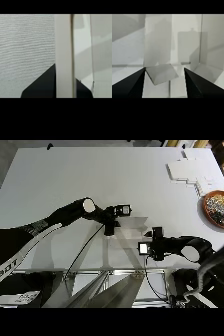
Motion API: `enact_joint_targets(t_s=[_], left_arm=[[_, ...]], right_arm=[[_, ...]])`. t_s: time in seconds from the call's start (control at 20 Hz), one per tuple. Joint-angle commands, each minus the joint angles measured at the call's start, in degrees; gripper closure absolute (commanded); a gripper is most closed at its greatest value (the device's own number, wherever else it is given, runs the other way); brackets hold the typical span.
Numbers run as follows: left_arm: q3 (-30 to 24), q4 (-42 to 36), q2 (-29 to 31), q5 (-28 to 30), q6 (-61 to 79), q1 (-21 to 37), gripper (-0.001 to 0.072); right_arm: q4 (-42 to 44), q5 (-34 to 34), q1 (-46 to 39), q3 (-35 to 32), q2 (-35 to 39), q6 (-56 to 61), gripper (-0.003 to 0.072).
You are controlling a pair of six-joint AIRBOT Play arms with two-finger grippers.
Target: Fold the box and place the chain.
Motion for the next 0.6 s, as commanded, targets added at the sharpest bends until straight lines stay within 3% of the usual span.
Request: enact_joint_targets(t_s=[0.0,0.2,0.45,0.55], left_arm=[[0.0,-0.02,0.02,0.02,0.0,-0.04,0.0699],[0.0,-0.02,0.02,0.02,-0.02,-0.04,0.0699],[0.0,0.0,0.02,0.0,-0.02,-0.04,0.0699],[0.0,-0.02,0.02,0.02,0.0,-0.04,0.0699]], right_arm=[[-0.42,-4.04,0.59,-1.14,-2.14,-0.15,0.0146],[1.88,-5.88,0.59,-1.01,-2.62,-0.15,0.0147],[1.01,6.19,0.59,-0.9,8.24,0.13,0.0148],[1.57,7.76,0.59,-2.14,10.32,1.62,0.0142]])
